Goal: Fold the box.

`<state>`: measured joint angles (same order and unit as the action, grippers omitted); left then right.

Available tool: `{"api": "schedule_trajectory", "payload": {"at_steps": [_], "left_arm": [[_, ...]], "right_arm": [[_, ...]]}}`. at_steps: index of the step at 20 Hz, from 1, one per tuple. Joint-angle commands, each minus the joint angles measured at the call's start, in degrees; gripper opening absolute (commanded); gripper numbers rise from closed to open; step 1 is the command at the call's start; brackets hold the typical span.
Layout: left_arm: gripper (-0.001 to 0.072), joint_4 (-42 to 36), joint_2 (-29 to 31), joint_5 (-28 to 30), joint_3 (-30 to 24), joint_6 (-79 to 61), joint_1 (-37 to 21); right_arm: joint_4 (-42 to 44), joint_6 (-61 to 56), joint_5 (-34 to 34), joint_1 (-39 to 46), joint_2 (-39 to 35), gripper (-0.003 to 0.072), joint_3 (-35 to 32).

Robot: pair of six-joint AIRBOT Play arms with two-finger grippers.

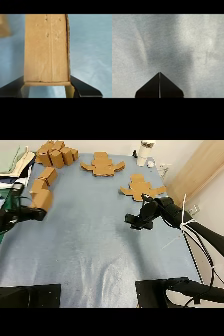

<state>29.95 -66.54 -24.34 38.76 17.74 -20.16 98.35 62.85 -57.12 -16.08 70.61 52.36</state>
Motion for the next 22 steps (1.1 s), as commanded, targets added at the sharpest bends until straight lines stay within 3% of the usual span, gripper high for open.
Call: {"api": "schedule_trajectory", "payload": {"at_steps": [1,6,14,21,22], "left_arm": [[0.0462,2.64,-0.85,-4.2,-0.02,3.45,-9.16],[0.0463,2.6,-6.14,3.76,1.31,3.32,-7.58],[0.0462,2.67,-19.1,5.44,12.31,3.28,-2.89],[0.0465,2.67,-20.96,7.78,14.01,3.34,-2.78],[0.054,2.67,-20.96,7.37,14.01,3.34,-2.73]], "right_arm": [[0.02,0.0,0.02,-0.02,0.02,0.0004,0.07],[0.02,0.0,0.04,-0.02,0.04,0.0003,0.07],[0.02,0.0,0.02,-0.02,0.02,0.0004,0.07],[0.02,0.0,0.04,-0.02,0.04,0.0004,0.07],[0.02,0.0,0.02,0.0,0.04,0.0003,0.07]]}}
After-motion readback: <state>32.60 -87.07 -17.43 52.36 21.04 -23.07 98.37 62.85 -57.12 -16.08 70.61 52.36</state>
